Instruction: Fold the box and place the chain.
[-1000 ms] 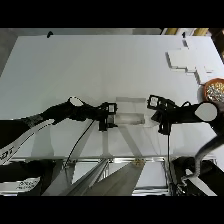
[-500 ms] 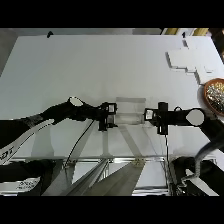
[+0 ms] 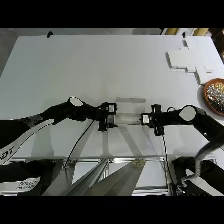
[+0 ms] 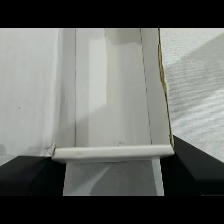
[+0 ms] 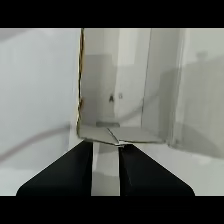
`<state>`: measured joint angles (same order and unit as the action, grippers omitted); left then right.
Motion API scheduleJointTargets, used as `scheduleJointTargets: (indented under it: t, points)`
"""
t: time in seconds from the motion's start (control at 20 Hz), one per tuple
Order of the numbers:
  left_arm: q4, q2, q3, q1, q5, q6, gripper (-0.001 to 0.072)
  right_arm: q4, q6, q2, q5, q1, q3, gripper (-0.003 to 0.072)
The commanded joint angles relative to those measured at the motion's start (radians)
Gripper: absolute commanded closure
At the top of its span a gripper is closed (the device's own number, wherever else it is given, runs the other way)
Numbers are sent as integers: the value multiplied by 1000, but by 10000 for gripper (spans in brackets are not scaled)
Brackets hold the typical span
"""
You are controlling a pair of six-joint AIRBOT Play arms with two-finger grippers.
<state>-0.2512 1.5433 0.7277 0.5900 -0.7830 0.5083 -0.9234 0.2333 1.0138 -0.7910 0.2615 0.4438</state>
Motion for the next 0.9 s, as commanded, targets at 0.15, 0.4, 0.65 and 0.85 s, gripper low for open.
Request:
scheduleJointTargets:
  t: [0.15, 0.4, 0.65, 0.85]
  points:
    - [0, -1, 0, 0, 1, 0, 574, 140, 93, 31, 2, 1, -2, 645]
    - [0, -1, 0, 0, 1, 0, 574, 276, 90, 100, -7, 1, -2, 612]
    - [0, -1, 0, 0, 1, 0, 574, 275, 89, 100, -3, 1, -2, 267]
    - [0, -1, 0, 0, 1, 0, 574, 261, 21, 81, -35, -11, -2, 279]
